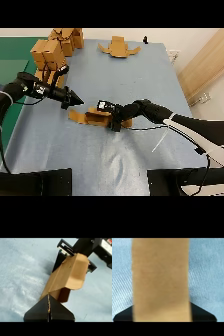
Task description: Fold the box.
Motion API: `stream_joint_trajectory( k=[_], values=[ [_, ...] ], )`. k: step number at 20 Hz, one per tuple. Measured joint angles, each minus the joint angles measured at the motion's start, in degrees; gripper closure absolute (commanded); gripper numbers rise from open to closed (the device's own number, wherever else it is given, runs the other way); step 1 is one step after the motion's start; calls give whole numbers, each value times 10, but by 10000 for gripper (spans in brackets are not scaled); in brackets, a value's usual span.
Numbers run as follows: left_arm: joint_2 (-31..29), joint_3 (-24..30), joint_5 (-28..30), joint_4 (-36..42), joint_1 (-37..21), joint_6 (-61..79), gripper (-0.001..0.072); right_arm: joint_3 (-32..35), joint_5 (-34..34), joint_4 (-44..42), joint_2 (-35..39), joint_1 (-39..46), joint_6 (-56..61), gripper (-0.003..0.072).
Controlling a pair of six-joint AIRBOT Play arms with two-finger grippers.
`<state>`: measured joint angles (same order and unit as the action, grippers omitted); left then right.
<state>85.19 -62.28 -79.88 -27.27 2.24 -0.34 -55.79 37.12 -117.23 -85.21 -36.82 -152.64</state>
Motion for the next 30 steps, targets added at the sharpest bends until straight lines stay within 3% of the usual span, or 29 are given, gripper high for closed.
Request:
stream_joint_trajectory(
  k=[4, 8, 13, 17, 19, 22, 30],
  values=[
    [-74, 71, 5, -1, 33, -14, 703, 0, 0, -14, 0, 0, 3, 581],
    [-108, 109, 48, 1, 115, -27, 702, 0, 0, -20, 0, 0, 12, 581],
    [-116, 120, 213, 2, 216, -33, 702, 0, -1, -22, 0, 0, 16, 582],
    [-101, 118, 354, -3, 250, -33, 702, 0, -1, -19, 0, 0, 17, 588],
    [-83, 108, 393, -19, 256, -33, 702, 0, 0, -17, 0, 1, 20, 602],
    [-58, 83, 422, -55, 260, -47, 702, 0, 7, -12, 0, 1, 18, 602],
    [-30, 56, 421, -124, 263, -79, 701, 0, 12, 9, 0, 0, 17, 602]
  ],
)
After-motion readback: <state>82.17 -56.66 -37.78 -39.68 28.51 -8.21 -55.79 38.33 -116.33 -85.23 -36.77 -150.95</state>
